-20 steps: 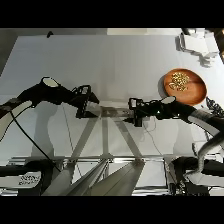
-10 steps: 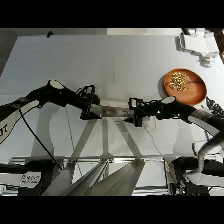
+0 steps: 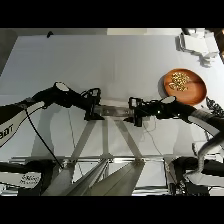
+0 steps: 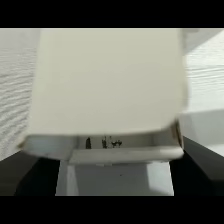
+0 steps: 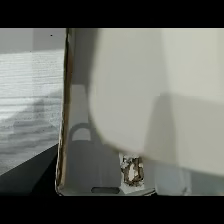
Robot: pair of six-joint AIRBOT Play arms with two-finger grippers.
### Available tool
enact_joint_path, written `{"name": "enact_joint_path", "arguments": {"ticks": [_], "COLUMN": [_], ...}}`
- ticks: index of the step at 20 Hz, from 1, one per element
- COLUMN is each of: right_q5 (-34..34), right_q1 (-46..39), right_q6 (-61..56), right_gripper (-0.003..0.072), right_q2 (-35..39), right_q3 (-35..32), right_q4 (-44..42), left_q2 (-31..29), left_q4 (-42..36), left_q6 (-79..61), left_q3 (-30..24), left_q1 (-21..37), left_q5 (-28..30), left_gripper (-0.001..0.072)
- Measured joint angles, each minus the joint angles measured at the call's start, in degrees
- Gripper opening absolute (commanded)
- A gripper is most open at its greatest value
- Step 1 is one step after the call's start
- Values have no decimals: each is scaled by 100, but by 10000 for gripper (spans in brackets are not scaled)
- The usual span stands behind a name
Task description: Fold the box and place the chain.
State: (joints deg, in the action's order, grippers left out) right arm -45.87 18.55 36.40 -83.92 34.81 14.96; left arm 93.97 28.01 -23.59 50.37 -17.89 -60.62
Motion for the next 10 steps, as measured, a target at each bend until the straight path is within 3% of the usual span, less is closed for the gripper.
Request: {"name": "enact_joint_path", "arguments": {"ticks": [1,2,10], "right_q5": [11,13,-39], "right_q1": [0,-2,-4], "right_q6": [-2,0,0], "right_gripper": [457,457,457], "right_q2": [0,0,0], "right_q3": [0,0,0], "right_q4": [-2,4,20], "left_q2": [9,15,37], "left_q4": [-7,-15,-15], "left_q6": [4,22,81], "left_q3": [0,2,4], "left_q1": [-22,-35,-72], "left_q5": [39,57,-98], "left_gripper": [236,117,114]}}
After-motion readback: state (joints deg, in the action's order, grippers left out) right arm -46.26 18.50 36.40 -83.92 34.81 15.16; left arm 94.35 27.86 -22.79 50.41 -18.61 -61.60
